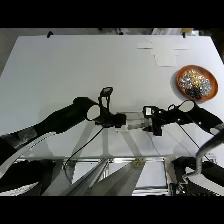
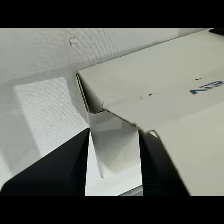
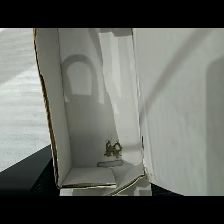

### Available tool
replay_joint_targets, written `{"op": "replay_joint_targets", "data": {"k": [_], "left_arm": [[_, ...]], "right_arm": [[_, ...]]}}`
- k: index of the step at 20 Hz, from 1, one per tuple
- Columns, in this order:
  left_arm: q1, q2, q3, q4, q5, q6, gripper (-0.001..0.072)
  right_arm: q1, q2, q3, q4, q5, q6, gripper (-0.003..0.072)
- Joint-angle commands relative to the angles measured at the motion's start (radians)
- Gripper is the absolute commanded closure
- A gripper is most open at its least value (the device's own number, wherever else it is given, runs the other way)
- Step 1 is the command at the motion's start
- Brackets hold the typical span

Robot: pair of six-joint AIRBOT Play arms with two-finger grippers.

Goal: Fold the box and place the chain.

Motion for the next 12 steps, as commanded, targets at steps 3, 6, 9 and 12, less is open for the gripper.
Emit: {"op": "replay_joint_targets", "data": {"k": [3, 6, 9, 12], "left_arm": [[-0.017, -0.047, 0.082, 0.119, -0.129, -0.182, 0.0359], [-0.013, -0.047, 0.089, 0.141, -0.127, -0.208, 0.0362], [-0.006, -0.047, 0.09, 0.14, -0.106, -0.244, 0.0365], [-0.003, -0.047, 0.091, 0.133, -0.088, -0.253, 0.0366]], "right_arm": [[0.0, 0.0, 0.001, 0.0, 0.0, 0.001, 0.0365], [0.0, 0.0, 0.001, 0.0, 0.0, 0.001, 0.0365], [0.0, 0.0, 0.001, 0.0, 0.0, 0.001, 0.0365], [0.0, 0.0, 0.001, 0.0, 0.0, 0.001, 0.0365]]}}
